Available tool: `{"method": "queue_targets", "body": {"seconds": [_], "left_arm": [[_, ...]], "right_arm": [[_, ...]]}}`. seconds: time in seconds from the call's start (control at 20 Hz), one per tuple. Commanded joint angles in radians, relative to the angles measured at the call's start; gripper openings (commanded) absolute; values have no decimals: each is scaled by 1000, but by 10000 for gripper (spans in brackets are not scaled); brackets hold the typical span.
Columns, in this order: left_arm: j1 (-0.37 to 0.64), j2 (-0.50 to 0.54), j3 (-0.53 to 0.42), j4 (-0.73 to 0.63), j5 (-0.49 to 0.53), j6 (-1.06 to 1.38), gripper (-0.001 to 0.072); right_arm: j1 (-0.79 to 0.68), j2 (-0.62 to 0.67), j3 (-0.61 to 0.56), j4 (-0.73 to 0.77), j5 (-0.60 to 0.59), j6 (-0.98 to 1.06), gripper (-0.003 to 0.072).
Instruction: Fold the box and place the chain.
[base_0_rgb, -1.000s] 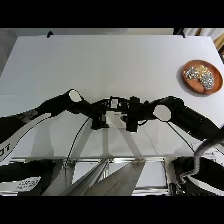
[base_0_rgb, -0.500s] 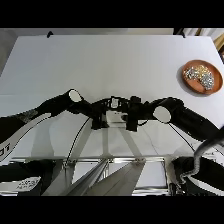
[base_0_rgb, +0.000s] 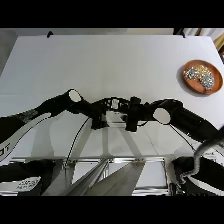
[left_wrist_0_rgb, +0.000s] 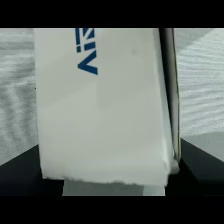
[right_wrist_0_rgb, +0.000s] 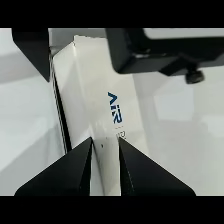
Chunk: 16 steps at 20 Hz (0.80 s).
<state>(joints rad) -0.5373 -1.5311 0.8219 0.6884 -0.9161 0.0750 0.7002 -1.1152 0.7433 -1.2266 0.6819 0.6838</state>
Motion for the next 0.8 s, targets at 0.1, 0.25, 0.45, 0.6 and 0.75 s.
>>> {"method": "queue_targets", "body": {"seconds": [0.1, 0.25, 0.45, 0.6, 0.75], "left_arm": [[0, 0, 0, 0, -1, -1, 312], [0, 0, 0, 0, -1, -1, 312], [0, 0, 0, 0, 0, -1, 312], [0, 0, 0, 0, 0, 0, 312], [0, 0, 0, 0, -1, 0, 312]], "right_arm": [[30, -1, -14, 5, 14, 0, 159], [36, 0, -14, 20, 28, 0, 252], [36, 21, -14, 23, 34, -1, 310], [33, 56, -14, 24, 34, 0, 346], [11, 90, -14, 56, 33, 0, 337]]}}
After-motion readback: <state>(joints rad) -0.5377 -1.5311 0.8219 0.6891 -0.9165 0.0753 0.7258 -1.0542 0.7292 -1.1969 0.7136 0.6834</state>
